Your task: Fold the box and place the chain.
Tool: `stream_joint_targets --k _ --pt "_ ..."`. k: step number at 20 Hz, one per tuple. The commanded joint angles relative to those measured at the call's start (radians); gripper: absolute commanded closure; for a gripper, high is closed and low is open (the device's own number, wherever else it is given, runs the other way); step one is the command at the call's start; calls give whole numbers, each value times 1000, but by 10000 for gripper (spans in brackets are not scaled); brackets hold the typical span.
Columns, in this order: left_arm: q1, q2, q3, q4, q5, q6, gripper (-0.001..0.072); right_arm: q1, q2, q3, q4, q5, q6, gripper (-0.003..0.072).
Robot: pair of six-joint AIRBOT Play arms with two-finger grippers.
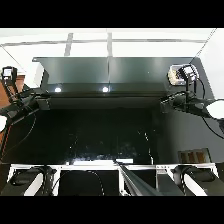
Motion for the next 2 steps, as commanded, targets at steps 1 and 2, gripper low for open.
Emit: stream_joint_targets --k 1,2 --pt "0 1 -1 0 0 0 683 1 -1 0 -1 0 0 670" --pt "0 1 -1 0 1 0 683 1 -1 0 -1 0 0 670"
